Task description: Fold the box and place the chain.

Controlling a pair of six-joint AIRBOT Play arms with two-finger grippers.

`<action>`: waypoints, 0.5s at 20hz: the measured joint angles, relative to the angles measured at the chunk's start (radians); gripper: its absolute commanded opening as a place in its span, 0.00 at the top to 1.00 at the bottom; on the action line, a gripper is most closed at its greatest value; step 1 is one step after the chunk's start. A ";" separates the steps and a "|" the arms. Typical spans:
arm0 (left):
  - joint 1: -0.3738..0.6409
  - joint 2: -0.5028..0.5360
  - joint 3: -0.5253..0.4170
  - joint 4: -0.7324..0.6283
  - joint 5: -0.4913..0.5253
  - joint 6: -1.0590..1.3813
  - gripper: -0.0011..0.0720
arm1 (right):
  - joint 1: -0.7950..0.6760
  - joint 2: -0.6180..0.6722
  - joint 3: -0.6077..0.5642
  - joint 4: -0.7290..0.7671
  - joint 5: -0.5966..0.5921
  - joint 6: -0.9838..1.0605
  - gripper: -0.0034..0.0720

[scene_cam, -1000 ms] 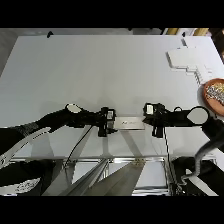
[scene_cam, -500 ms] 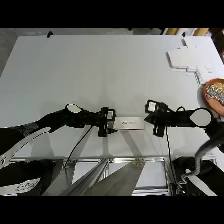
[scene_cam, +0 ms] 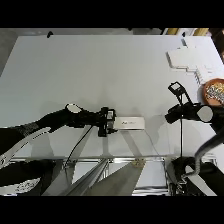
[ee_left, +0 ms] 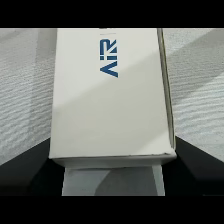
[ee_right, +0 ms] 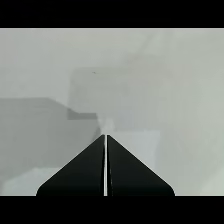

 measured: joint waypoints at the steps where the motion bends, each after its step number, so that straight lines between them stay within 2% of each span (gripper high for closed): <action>1: 0.000 0.000 0.000 0.000 0.000 0.000 0.95 | -0.009 -0.001 0.000 -0.010 0.003 0.016 0.93; 10: 0.000 0.000 0.000 0.000 0.000 0.000 0.95 | -0.030 -0.003 0.000 -0.037 0.013 0.063 0.93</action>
